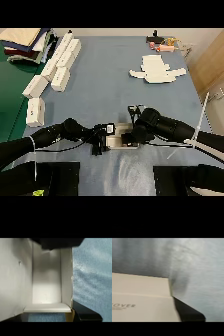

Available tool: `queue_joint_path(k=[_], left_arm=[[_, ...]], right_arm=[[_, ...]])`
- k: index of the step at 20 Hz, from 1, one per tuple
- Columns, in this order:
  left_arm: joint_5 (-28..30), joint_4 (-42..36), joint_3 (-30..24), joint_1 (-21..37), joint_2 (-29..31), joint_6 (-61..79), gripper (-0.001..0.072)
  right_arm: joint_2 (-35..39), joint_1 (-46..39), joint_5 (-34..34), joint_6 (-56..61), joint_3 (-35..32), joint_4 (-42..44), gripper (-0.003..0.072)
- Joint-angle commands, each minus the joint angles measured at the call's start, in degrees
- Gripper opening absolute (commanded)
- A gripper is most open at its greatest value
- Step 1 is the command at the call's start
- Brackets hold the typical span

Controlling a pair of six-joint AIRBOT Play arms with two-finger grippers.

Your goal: Fold the box.

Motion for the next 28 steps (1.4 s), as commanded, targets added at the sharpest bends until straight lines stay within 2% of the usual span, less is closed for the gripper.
queue_joint_path(k=[1,3,7,8,9,10,11,14,17,19,21,23,25,28], left_arm=[[0.0,0.0,0.0,0.0,0.0,0.0,0.0525],[0.0,0.0,0.0,0.0,0.0,0.0,0.0525],[0.0,0.0,0.0,0.0,0.0,0.0,0.0525],[0.0,0.0,0.0,0.0,0.0,0.0,0.0525],[0.0,0.0,0.0,0.0,0.0,0.0,0.0525],[0.0,0.0,0.0,0.0,0.0,0.0,0.0525],[0.0,0.0,0.0,0.0,0.0,0.0,0.0525],[0.0,0.0,0.0,0.0,0.0,0.0,0.0525],[0.0,0.0,0.0,0.0,0.0,0.0,0.0525],[0.0,0.0,0.0,0.0,0.0,0.0,0.0525],[0.0,0.0,0.0,0.0,0.0,0.0,0.0525],[0.0,0.0,0.0,0.0,0.0,0.0,0.0525],[0.0,0.0,0.0,0.0,0.0,0.0,0.0526],[0.0,-0.1,0.0,0.0,0.0,0.0,0.0525]], right_arm=[[3.7,-0.9,-5.7,-0.2,1.4,-1.2,0.0464],[6.8,-1.9,-9.0,-0.2,2.3,-3.0,0.0463],[14.6,-4.3,-11.2,-0.2,2.7,-5.8,0.0458],[16.3,-5.4,-12.4,-0.2,2.7,-6.5,0.0388],[17.5,-6.7,-13.6,-0.3,2.7,-7.4,0.0280],[18.2,-8.3,-15.0,-1.0,2.7,-8.8,0.0112],[18.2,-10.2,-16.0,-2.6,2.6,-10.2,0.0007],[15.7,-19.8,-14.9,-10.6,1.5,-7.5,0.0001],[8.9,-31.6,-8.4,-24.8,0.7,6.3,0.0000],[2.3,-39.6,-5.4,-39.5,1.1,24.2,0.0000],[-4.9,-45.4,-8.3,-54.7,3.2,42.9,0.0000],[-10.9,-47.3,-15.3,-64.9,6.5,54.5,0.0000],[-14.4,-46.3,-21.3,-69.7,9.8,57.3,0.0001],[-14.2,-42.1,-21.2,-76.2,10.3,56.8,0.0001]])
